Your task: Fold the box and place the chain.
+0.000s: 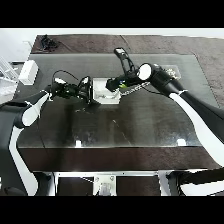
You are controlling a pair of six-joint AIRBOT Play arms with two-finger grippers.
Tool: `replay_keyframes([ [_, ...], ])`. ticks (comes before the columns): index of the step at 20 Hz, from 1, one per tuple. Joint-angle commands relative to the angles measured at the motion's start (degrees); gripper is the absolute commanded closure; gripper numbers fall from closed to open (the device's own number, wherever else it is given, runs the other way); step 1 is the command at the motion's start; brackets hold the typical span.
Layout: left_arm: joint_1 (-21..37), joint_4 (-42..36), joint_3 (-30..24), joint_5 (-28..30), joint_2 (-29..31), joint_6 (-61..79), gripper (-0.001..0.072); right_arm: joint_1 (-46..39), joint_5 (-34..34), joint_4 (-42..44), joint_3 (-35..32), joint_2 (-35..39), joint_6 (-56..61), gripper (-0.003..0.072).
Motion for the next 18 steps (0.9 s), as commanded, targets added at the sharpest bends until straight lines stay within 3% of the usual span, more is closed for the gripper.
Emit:
replay_keyframes([
  [1,-0.04,0.00,0.02,0.00,0.00,0.00,0.0354,-4.70,2.86,-0.11,-0.52,1.49,0.42,0.0141],
  [5,-0.04,0.00,0.02,0.02,0.02,0.00,0.0354,-14.10,2.05,-0.11,-5.22,2.14,3.45,0.0142],
  [9,-0.04,0.00,0.02,0.02,0.02,0.00,0.0354,-23.06,-6.16,0.07,-12.15,2.14,9.09,0.0142],
  [13,-0.04,0.00,0.02,0.02,0.00,0.00,0.0354,-25.73,-16.37,0.09,-16.22,1.95,11.43,0.0142],
  [18,-0.04,0.00,0.02,0.02,0.02,0.00,0.0354,-25.90,-22.60,0.11,-16.44,-3.06,14.23,0.0142],
])
